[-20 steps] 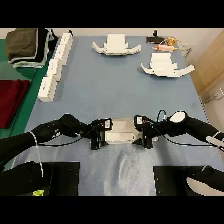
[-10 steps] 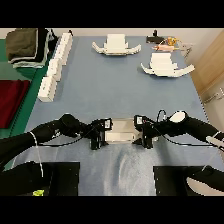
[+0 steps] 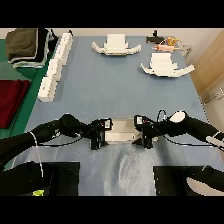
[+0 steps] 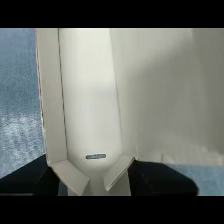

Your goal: Fold the box.

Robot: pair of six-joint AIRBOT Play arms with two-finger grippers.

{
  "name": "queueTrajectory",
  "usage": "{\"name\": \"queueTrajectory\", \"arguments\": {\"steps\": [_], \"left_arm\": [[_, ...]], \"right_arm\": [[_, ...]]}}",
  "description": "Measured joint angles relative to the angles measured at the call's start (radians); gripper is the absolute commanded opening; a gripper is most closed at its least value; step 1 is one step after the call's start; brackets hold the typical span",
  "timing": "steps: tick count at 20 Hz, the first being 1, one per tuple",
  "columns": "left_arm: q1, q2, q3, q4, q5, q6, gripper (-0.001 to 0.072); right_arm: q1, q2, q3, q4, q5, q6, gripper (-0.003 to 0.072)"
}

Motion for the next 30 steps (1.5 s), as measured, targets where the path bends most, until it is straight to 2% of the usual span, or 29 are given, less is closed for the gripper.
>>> {"name": "queueTrajectory", "arguments": {"steps": [1,2,3,10,13,19,21,25,30], "left_arm": [[0.000,0.000,0.000,0.000,0.000,0.000,0.0502],[0.000,0.000,0.000,0.000,0.001,0.000,0.0503],[0.000,0.000,0.000,0.000,0.000,0.000,0.0503],[-0.001,0.000,0.000,0.000,0.001,0.000,0.0503],[-0.001,0.000,0.000,0.000,0.001,0.000,0.0503],[-0.001,0.000,0.000,-0.002,0.007,-0.002,0.0503],[-0.001,0.000,0.000,-0.001,0.004,-0.002,0.0503],[-0.001,0.000,0.000,-0.001,0.002,-0.002,0.0503],[-0.001,0.000,0.000,0.000,0.001,-0.001,0.0503]], "right_arm": [[0.000,0.000,0.000,0.000,0.007,0.004,0.0542],[-0.001,0.002,0.000,0.000,0.016,0.006,0.0598],[-0.001,0.003,0.001,0.000,0.026,0.009,0.0720],[-0.001,0.039,0.002,0.014,0.060,0.013,0.0720],[-0.002,0.066,0.003,-0.035,0.062,0.075,0.0720],[-0.026,0.213,0.003,-0.269,0.119,0.377,0.0720],[-0.038,0.275,0.003,-0.291,0.150,0.474,0.0720],[-0.047,0.361,0.003,-0.184,0.216,0.778,0.0720],[-0.051,0.394,0.003,0.016,0.234,1.191,0.0713]]}}
